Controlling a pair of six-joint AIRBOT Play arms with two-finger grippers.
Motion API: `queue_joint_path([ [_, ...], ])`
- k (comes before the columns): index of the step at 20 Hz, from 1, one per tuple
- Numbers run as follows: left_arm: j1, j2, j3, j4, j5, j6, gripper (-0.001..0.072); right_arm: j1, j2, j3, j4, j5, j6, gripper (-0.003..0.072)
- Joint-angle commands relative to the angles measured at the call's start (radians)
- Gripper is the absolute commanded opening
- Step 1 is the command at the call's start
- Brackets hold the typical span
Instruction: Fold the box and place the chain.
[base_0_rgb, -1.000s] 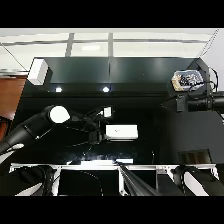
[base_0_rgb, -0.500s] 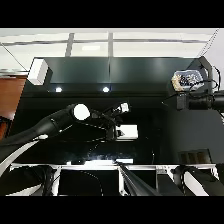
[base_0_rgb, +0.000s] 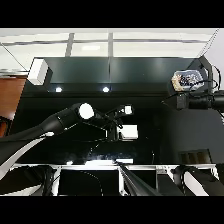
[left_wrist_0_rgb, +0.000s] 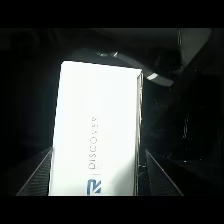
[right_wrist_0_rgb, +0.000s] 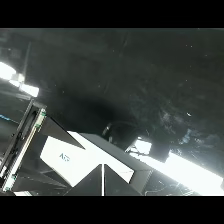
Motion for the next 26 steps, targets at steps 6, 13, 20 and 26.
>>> queue_joint_path([
  [6, -0.001, -0.008, 0.005, 0.013, -0.002, 0.001, 0.0713, 0.000, 0.001, 0.000, 0.000, -0.010, -0.001, 0.0012],
  [13, -0.055, -0.037, 0.005, 0.088, 0.005, 0.001, 0.0714, 0.000, 0.000, -0.002, -0.002, -0.010, -0.001, 0.0013],
  [20, -0.113, -0.099, 0.005, 0.167, 0.147, -0.003, 0.0711, 0.000, 0.000, -0.002, -0.003, -0.009, 0.000, 0.0013],
  [26, -0.055, -0.024, 0.032, 0.324, 0.016, -0.215, 0.0304, 0.000, 0.001, -0.002, -0.003, -0.009, 0.000, 0.0012],
])
